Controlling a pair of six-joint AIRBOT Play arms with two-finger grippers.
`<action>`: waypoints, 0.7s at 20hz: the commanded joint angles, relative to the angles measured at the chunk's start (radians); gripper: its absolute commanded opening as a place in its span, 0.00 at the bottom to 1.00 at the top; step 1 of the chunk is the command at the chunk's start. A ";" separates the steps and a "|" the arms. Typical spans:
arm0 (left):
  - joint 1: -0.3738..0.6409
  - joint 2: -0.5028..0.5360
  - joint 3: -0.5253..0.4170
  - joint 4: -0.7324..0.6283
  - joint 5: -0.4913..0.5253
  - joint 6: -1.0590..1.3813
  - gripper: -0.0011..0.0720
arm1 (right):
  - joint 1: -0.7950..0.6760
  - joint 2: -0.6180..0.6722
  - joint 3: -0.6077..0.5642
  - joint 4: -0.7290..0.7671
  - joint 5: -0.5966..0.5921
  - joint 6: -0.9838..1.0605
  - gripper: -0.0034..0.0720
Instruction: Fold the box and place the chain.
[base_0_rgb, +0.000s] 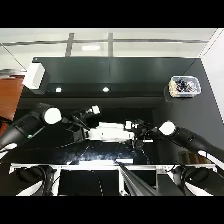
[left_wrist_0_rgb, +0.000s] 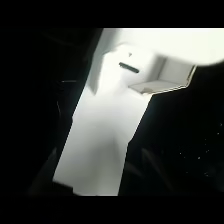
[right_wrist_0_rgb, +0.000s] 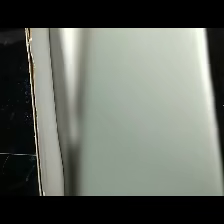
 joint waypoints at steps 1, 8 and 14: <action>0.080 0.074 0.001 -0.088 -0.076 -0.138 0.45 | 0.001 0.000 0.000 0.003 -0.005 0.000 0.59; 0.027 0.089 -0.100 -0.665 0.069 0.024 0.06 | 0.001 0.000 0.000 0.003 -0.005 0.000 0.59; -0.054 0.029 -0.138 -0.703 0.554 0.070 0.06 | 0.001 0.000 0.000 0.003 -0.004 0.000 0.59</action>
